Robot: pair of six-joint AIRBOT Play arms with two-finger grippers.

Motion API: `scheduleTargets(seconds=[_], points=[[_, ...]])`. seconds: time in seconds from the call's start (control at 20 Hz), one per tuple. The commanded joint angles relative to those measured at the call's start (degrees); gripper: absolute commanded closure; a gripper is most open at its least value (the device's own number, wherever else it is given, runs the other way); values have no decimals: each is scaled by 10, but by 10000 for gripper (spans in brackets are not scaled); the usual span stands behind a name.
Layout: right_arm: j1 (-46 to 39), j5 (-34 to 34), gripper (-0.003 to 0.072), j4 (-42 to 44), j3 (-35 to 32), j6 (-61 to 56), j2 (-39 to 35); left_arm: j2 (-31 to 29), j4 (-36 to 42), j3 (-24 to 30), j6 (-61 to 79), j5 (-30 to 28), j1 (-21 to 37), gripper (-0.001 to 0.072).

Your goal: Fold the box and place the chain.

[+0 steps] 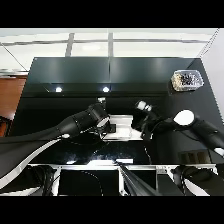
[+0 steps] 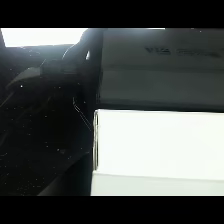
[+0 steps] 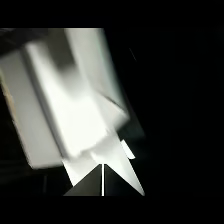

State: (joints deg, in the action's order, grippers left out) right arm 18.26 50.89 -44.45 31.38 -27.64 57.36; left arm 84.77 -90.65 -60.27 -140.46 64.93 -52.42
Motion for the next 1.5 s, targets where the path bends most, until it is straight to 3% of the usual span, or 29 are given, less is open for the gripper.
scheduleTargets(seconds=[0.0,0.15,0.3,0.55,0.8,1.0,1.05,1.1,1.15,1.3,1.45], points=[[-142,94,672,-139,17,-303,-40,0,-2,0,1,1,0,681],[-282,96,672,-127,-11,-414,-37,0,-2,0,1,0,0,681],[-333,123,673,-55,-63,-442,-14,0,-2,0,1,0,0,681],[-251,138,672,45,-86,-370,81,0,-1,0,1,1,0,681],[-167,133,672,212,-82,-228,163,0,-1,0,1,1,0,681],[-159,175,661,210,-43,-222,163,0,-1,0,1,1,0,681],[-159,186,490,206,-34,-223,163,0,-1,0,1,1,0,681],[-159,198,225,206,-29,-223,163,0,-1,0,1,1,0,680],[-159,207,142,207,-27,-223,163,0,-1,0,1,1,0,681],[-139,223,142,208,-22,-223,163,0,-2,0,1,1,0,681],[-95,182,144,206,-6,-236,163,0,-2,0,1,1,0,681]])
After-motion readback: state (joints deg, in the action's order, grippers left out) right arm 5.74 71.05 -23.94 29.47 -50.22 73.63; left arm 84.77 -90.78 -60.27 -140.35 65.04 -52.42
